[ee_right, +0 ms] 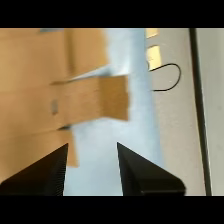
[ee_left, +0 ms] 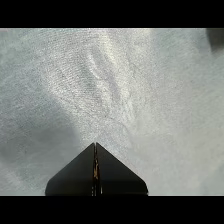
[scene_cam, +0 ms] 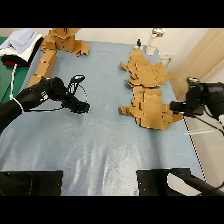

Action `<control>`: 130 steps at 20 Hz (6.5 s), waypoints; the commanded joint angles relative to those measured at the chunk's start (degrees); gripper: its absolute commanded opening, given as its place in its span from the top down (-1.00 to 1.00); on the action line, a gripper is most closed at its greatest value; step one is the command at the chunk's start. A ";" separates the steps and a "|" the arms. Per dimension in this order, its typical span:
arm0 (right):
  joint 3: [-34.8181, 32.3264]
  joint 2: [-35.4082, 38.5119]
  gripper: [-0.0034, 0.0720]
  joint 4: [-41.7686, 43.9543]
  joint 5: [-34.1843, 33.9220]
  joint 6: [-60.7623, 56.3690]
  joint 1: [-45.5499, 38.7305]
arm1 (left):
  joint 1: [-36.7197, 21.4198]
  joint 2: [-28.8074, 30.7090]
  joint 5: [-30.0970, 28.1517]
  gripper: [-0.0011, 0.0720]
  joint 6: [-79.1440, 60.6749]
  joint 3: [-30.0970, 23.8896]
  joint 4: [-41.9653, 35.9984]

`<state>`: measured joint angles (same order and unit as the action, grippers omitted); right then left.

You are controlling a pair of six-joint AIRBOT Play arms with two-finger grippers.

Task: Fold the box.

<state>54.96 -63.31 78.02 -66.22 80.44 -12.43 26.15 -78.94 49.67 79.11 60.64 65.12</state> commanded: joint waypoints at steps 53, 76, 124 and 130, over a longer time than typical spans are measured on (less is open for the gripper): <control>-28.20 11.39 0.91 41.22 8.90 11.87 26.86 | -13.14 2.43 26.01 -0.69 -14.43 4.39 -24.52; -34.49 23.34 0.91 43.74 23.69 22.01 37.90 | -10.71 -13.64 26.91 -0.58 -39.43 -3.93 -42.82; -24.02 23.37 0.91 33.20 2.91 9.88 41.07 | 8.81 8.68 -6.08 0.94 -87.43 -23.30 -48.65; -24.63 23.37 0.91 32.81 4.17 8.92 41.11 | 11.74 8.68 -7.19 0.94 -88.94 -24.94 -48.11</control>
<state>30.65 -39.92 110.76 -62.39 89.93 28.47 36.97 -70.46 43.38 -8.60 36.62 17.02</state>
